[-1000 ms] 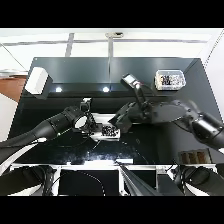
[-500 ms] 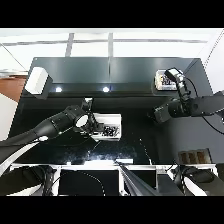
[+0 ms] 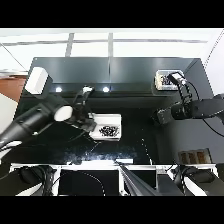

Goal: Fold the box and place the chain.

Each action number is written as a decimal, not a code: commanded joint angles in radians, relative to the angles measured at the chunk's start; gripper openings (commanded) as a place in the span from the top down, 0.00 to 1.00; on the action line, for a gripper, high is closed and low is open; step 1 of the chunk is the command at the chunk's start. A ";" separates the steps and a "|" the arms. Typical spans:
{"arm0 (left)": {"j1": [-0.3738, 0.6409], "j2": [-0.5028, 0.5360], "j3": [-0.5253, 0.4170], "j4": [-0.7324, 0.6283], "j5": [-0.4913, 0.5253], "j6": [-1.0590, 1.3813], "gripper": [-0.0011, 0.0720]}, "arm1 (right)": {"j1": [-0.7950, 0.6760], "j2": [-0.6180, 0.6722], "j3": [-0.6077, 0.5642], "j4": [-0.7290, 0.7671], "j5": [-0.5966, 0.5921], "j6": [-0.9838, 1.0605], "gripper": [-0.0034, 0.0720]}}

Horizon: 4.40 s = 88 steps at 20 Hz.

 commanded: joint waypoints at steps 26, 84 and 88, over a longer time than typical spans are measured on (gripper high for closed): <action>0.447 -0.067 -0.317 -0.766 0.150 2.085 0.01 | -0.002 0.000 -0.002 -0.005 0.039 0.040 0.03; 0.331 -0.173 -0.318 -0.914 0.280 2.084 0.52 | 0.012 -0.002 -0.002 0.030 0.177 0.070 0.03; 0.332 -0.173 -0.318 -0.911 0.282 2.084 0.52 | 0.125 -0.055 0.031 0.159 0.318 0.101 0.03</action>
